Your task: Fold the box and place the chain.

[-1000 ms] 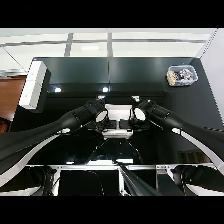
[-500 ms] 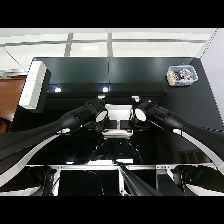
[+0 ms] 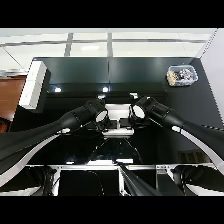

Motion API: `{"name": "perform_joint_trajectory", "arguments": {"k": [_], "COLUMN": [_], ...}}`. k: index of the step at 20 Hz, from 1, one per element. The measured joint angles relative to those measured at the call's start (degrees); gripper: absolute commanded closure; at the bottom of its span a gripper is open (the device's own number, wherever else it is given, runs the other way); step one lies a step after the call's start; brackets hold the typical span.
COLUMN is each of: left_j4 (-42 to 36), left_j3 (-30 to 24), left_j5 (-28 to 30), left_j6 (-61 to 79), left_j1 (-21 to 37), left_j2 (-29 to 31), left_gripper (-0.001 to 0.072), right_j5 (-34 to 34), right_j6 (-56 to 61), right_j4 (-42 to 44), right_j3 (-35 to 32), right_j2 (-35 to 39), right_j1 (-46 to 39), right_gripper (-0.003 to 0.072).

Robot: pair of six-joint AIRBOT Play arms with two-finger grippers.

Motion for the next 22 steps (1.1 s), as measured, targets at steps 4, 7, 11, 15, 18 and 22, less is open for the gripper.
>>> {"name": "perform_joint_trajectory", "arguments": {"k": [4, 7, 11, 15, 18, 22], "left_j4": [-0.2, -0.2, 0.1, 0.1, 0.1, 0.1], "left_j3": [0.0, 0.0, 0.0, 0.0, 0.0, 0.0], "left_j5": [-0.2, -0.2, -0.1, -0.2, -0.2, -0.2], "left_j6": [-0.3, -0.2, 0.2, 0.1, 0.0, 0.0], "left_j1": [0.0, 0.0, 0.0, 0.0, 0.0, 0.0], "left_j2": [0.0, 0.0, 0.0, 0.0, 0.0, 0.0], "left_gripper": [0.0679, 0.0679, 0.0679, 0.0679, 0.0679, 0.0679], "right_j5": [0.1, 0.1, 0.5, 1.1, 3.1, 4.9], "right_j6": [0.2, 0.0, -0.3, -1.8, -3.6, -4.6], "right_j4": [-0.2, -0.3, -0.7, -0.7, -2.4, -14.4], "right_j3": [0.2, 0.2, 0.3, 0.5, 0.6, 0.7], "right_j2": [-0.6, -0.7, -0.7, 1.5, 7.6, 19.0], "right_j1": [0.0, 0.0, 0.0, 0.0, 0.0, -1.2], "right_gripper": [0.0670, 0.0670, 0.0288, 0.0289, 0.0288, 0.0289]}}
